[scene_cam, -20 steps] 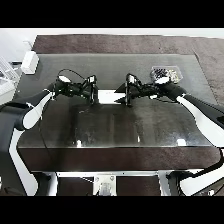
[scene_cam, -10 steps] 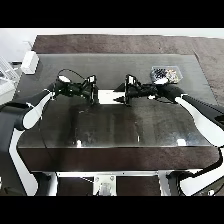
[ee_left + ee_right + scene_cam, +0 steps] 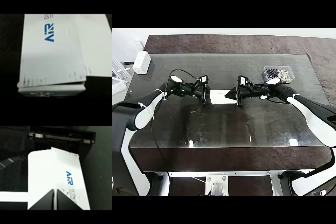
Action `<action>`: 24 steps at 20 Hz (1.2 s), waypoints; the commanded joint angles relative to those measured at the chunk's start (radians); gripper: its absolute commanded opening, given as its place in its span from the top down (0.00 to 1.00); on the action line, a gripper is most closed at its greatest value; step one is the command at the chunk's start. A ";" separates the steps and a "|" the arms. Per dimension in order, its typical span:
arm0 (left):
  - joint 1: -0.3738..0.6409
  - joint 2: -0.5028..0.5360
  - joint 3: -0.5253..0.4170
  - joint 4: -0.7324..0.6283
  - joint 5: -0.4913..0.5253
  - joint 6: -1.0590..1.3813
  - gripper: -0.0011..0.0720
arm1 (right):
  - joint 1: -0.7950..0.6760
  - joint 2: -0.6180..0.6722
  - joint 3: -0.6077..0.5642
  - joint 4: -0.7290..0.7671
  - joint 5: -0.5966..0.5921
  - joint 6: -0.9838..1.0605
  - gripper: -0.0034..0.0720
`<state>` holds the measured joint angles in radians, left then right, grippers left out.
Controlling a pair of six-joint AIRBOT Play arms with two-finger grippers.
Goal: Fold the box and place the chain.
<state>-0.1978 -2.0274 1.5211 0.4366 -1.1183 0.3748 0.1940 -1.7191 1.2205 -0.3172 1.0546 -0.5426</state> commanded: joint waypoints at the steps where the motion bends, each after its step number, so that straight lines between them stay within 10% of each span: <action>1: 0.000 0.000 0.001 0.000 0.001 0.000 0.43 | -0.030 0.025 -0.003 0.037 0.123 -0.016 0.93; 4: 0.000 0.000 0.001 0.000 0.001 0.000 0.43 | -0.053 0.064 -0.020 0.081 0.129 -0.037 0.93; 7: 0.000 0.000 0.001 0.000 0.001 0.000 0.43 | -0.045 0.063 -0.041 0.062 0.112 0.019 0.59; 24: 0.000 0.000 0.001 0.000 0.001 0.000 0.43 | 0.021 0.007 -0.080 0.079 -0.114 -0.055 0.35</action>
<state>-0.1978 -2.0274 1.5211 0.4362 -1.1175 0.3744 0.2096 -1.7107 1.1378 -0.2401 0.9539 -0.5667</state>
